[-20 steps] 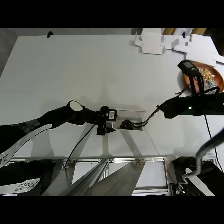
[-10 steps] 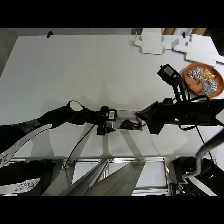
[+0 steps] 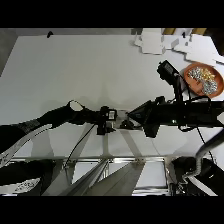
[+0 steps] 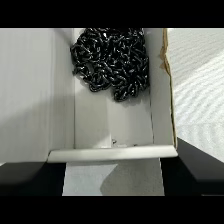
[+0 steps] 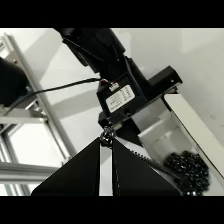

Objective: Fold the box and place the chain.

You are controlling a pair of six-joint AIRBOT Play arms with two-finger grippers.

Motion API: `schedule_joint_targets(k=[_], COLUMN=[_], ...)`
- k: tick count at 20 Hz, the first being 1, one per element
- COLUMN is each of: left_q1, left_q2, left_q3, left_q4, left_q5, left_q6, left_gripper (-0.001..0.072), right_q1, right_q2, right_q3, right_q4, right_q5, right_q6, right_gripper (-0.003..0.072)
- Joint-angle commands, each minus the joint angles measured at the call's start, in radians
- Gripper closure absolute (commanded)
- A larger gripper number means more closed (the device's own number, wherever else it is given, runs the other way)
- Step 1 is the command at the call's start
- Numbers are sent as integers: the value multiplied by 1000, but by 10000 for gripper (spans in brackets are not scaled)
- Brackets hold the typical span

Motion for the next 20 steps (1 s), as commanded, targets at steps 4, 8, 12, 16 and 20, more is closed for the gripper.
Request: schedule_joint_targets(k=[4, 8, 12, 16, 20], left_q1=[0, 0, 0, 0, 0], left_q2=[0, 0, 0, 0, 0], left_q3=[0, 0, 0, 0, 0], left_q4=[0, 0, 0, 0, 0], left_q5=[0, 0, 0, 0, 0], left_q6=[0, 0, 0, 0, 0], left_gripper=[437, 437, 437, 437, 437], right_q1=[1, 1, 2, 2, 1], right_q2=[-24, -101, -215, -311, -417], right_q3=[0, 0, 0, -1, -2], right_q4=[-143, -145, -144, -151, -190], right_q5=[7, 20, 61, 75, 83], right_q6=[-6, -8, -10, -9, 3], right_gripper=[666, 666, 666, 666, 666])
